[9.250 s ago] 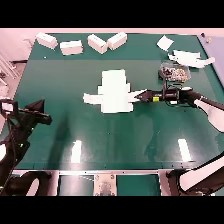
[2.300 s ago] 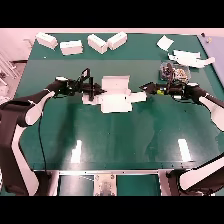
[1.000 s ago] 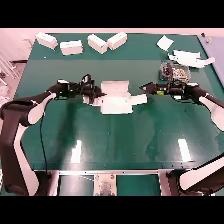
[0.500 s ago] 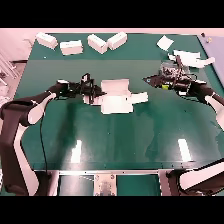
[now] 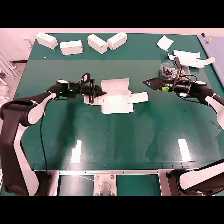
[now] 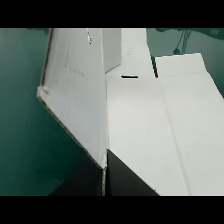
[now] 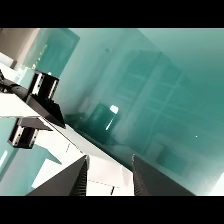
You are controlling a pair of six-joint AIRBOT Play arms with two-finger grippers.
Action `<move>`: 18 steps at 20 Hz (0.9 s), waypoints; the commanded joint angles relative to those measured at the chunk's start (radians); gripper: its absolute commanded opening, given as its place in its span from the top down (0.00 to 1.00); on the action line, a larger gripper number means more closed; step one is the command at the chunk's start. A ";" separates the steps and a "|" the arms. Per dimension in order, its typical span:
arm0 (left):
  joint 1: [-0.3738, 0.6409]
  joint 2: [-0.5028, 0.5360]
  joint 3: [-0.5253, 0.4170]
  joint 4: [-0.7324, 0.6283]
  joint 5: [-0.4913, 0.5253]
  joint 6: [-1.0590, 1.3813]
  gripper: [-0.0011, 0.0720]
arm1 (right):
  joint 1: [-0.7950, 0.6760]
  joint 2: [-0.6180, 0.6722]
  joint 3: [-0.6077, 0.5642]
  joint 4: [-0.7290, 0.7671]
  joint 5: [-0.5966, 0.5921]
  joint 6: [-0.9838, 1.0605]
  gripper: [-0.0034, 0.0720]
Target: Fold the box and place the chain.
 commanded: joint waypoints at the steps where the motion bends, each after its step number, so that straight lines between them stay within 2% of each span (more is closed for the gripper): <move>1: 0.001 0.000 0.000 -0.002 -0.021 -0.023 0.95 | -0.001 -0.002 -0.005 -0.012 -0.010 -0.001 0.49; 6: 0.001 0.000 0.000 0.085 -0.020 -0.061 0.95 | -0.001 -0.002 -0.005 -0.012 -0.011 -0.001 0.48; 7: 0.001 0.000 0.000 0.088 -0.020 -0.066 0.95 | -0.001 -0.002 -0.005 -0.013 -0.015 -0.001 0.45; 18: 0.001 0.000 0.000 0.113 0.027 -0.102 0.95 | -0.001 -0.002 -0.005 -0.013 -0.027 -0.002 0.45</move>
